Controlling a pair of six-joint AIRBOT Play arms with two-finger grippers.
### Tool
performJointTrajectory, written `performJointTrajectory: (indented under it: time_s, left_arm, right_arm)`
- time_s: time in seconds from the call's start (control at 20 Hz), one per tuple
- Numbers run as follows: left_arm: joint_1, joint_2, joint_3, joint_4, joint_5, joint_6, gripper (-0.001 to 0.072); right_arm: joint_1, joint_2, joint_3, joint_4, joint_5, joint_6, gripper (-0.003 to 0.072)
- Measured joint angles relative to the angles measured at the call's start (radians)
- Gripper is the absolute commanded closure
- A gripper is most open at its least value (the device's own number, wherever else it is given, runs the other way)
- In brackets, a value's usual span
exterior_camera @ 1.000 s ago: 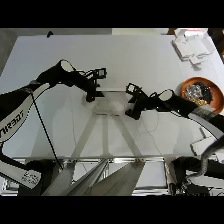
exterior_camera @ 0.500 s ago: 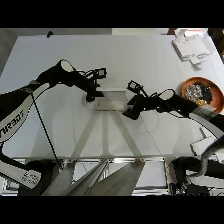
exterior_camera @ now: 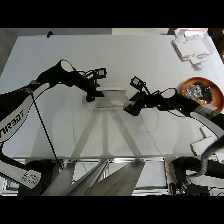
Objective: Fold the box and place the chain.
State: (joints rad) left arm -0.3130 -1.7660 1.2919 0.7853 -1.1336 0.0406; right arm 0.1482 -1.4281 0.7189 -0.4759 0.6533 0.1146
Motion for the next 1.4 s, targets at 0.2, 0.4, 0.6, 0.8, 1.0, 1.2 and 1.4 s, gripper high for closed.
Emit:
performJointTrajectory:
  time_s: [0.2, 0.4, 0.6, 0.8, 1.0, 1.2, 1.4]
  left_arm:
    - [0.0, 0.0, 0.0, 0.0, 0.0, 0.0, 0.0694]
    - [0.0, 0.0, 0.0, 0.0, 0.0, 0.0, 0.0694]
    - [0.0, 0.0, 0.0, 0.0, 0.0, 0.0, 0.0694]
    - [0.0, 0.0, 0.0, 0.0, 0.0, 0.0, 0.0694]
    - [0.0, 0.0, 0.0, 0.0, -0.001, 0.0, 0.0694]
    - [0.0, 0.0, 0.0, 0.0, 0.0, 0.0, 0.0694]
    - [0.0, 0.0, 0.0, 0.0, 0.0, 0.0, 0.0694]
  right_arm:
    - [-0.001, 0.0, 0.008, 0.01, 0.022, -0.087, -0.0002]
    - [-0.001, 0.0, 0.011, 0.013, 0.032, -0.188, -0.0002]
    - [-0.009, -0.008, 0.012, 0.078, 0.037, -0.333, -0.0002]
    - [-0.039, -0.047, 0.012, 0.185, 0.062, -0.454, -0.0002]
    - [-0.051, -0.096, 0.012, 0.238, 0.124, -0.554, -0.0002]
    - [-0.055, -0.129, 0.023, 0.282, 0.165, -0.613, -0.0002]
    - [-0.056, -0.139, 0.031, 0.282, 0.166, -0.576, -0.0002]
